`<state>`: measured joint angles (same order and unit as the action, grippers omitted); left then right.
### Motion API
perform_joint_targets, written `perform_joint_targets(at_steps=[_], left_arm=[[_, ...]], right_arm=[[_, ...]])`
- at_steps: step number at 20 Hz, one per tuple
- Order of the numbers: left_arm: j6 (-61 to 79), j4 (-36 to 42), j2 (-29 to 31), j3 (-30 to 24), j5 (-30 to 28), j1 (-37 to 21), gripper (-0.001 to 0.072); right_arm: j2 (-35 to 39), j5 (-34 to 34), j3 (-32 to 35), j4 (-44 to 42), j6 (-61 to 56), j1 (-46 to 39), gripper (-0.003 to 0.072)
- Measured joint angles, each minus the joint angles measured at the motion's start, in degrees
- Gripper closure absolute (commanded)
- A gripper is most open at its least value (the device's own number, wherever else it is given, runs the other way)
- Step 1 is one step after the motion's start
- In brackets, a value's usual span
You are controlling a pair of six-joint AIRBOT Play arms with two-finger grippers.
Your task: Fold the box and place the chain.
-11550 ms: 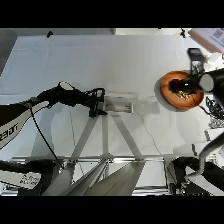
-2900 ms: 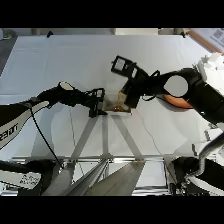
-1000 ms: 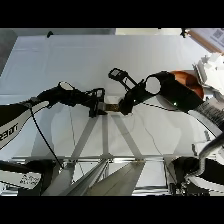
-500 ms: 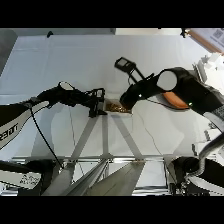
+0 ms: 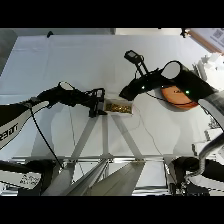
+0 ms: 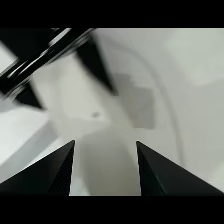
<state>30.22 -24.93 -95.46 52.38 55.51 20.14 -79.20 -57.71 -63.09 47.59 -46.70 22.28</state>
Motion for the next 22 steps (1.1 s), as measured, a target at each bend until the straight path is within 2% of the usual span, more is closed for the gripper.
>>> perform_joint_targets(at_steps=[4, 9, 15, 18, 22], left_arm=[[0.0, 0.0, 0.0, 0.0, 0.0, 0.0, 0.0322], [0.0, 0.0, 0.0, 0.0, 0.0, 0.0, 0.0322], [0.0, 0.0, 0.0, 0.0, 0.0, 0.0, 0.0322], [-0.1, 0.0, 0.0, 0.0, 0.0, 0.0, 0.0322], [-0.1, 0.0, 0.0, 0.0, 0.0, 0.0, 0.0322]], right_arm=[[-1.6, -4.9, 0.0, -3.8, 6.1, -0.3, 0.0241], [-2.1, -6.6, 0.0, -4.0, 11.3, -0.2, 0.0267], [-2.2, -6.3, 0.2, 4.4, 13.6, 1.5, 0.0278], [-1.4, -3.5, 0.4, 9.8, 13.9, 3.9, 0.0349], [1.5, 1.6, 3.0, 14.6, 14.1, 6.7, 0.0348]])
